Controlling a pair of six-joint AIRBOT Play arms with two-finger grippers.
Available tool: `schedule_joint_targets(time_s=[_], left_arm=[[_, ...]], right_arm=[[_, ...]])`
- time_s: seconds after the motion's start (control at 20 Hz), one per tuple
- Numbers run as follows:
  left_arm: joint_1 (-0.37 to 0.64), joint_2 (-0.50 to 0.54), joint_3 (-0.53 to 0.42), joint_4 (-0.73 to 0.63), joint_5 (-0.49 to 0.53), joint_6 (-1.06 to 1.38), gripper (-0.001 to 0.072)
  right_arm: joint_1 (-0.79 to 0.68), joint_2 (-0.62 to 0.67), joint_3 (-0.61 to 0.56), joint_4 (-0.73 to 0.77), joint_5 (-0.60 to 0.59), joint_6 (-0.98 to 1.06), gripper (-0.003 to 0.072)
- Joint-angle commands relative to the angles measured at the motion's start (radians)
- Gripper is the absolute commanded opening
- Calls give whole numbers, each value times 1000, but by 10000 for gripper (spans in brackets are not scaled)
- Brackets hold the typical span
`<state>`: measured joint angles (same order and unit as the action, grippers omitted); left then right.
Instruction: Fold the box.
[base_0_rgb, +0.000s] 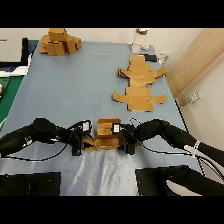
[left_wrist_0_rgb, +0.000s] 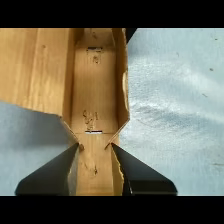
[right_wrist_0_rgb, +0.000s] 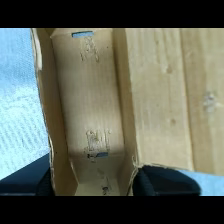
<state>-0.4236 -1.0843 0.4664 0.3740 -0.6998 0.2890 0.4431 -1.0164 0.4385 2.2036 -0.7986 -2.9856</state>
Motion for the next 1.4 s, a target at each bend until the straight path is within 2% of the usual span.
schedule_joint_targets(time_s=[0.0, 0.05, 0.1, 0.3, 0.55, 0.75, 0.9, 0.95, 1.0, 1.05, 1.2, 1.35], left_arm=[[-35, -15, 6, -39, 10, 8, 291], [-38, -15, 6, -42, 11, 10, 253], [-38, -16, 6, -43, 11, 10, 125], [-46, -50, 13, -91, 12, 24, 121], [-63, -68, 23, -80, 26, -8, 121], [-43, -34, 12, 65, -24, -133, 124], [5, 14, -19, 95, -26, -179, 126], [16, 24, -21, 94, -26, -179, 189], [23, 26, -20, 92, -23, -179, 413], [25, 24, -20, 90, -16, -179, 460], [23, 15, -13, 71, -5, -168, 460], [4, -7, 3, -24, 16, -100, 460]], right_arm=[[0, 0, 1, 0, 0, 0, 535], [0, 0, 0, 0, 0, 0, 535], [0, 0, 1, 0, 0, 0, 536], [0, 0, 0, 0, 0, 0, 535], [0, 0, 1, 0, 0, 0, 536], [0, 0, 1, 0, 0, 0, 536], [0, 0, 1, 0, 0, 0, 535], [0, 0, 1, 0, 0, 0, 535], [0, 0, 1, 0, 0, 0, 536], [0, 0, 1, 0, 0, 0, 535], [0, 0, 1, 0, 0, 0, 536], [0, 0, 1, 0, 0, 0, 535]])
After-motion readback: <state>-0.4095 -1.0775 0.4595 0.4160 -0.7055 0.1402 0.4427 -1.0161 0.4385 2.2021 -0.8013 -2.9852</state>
